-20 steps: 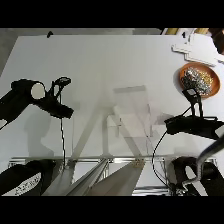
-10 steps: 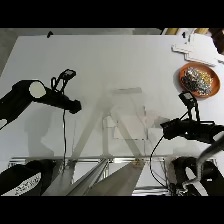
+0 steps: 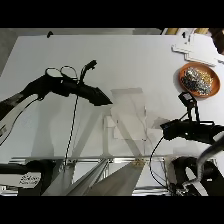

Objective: Fold the box and place the chain.

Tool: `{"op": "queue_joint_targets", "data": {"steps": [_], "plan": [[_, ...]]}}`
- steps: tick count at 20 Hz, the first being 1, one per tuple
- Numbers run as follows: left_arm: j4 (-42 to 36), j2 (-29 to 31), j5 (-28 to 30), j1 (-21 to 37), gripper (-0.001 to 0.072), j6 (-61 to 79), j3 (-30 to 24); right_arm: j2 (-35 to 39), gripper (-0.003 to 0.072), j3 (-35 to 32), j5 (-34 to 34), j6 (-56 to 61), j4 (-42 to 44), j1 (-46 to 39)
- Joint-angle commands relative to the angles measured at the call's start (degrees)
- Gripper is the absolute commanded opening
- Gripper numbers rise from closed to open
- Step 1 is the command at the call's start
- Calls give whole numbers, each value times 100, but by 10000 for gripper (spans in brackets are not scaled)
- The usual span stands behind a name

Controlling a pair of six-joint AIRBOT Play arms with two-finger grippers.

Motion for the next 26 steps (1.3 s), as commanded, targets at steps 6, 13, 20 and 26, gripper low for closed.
{"op": "queue_joint_targets", "data": {"steps": [6, 13, 20, 26], "plan": [[501, -1198, -568, -476, 532, 398, 903, 4, 11, -2, -39, 0, 4, 7], [-527, -1458, -817, -804, 477, 1322, 903, 4, 12, -2, -44, 0, 2, 7], [105, -1403, -634, -780, 2, 1751, 903, 7, 14, -2, -44, 0, 35, 7], [1460, -254, -197, -861, -5, 1099, 870, 20, 345, 358, 24, -9, 234, 2]]}}
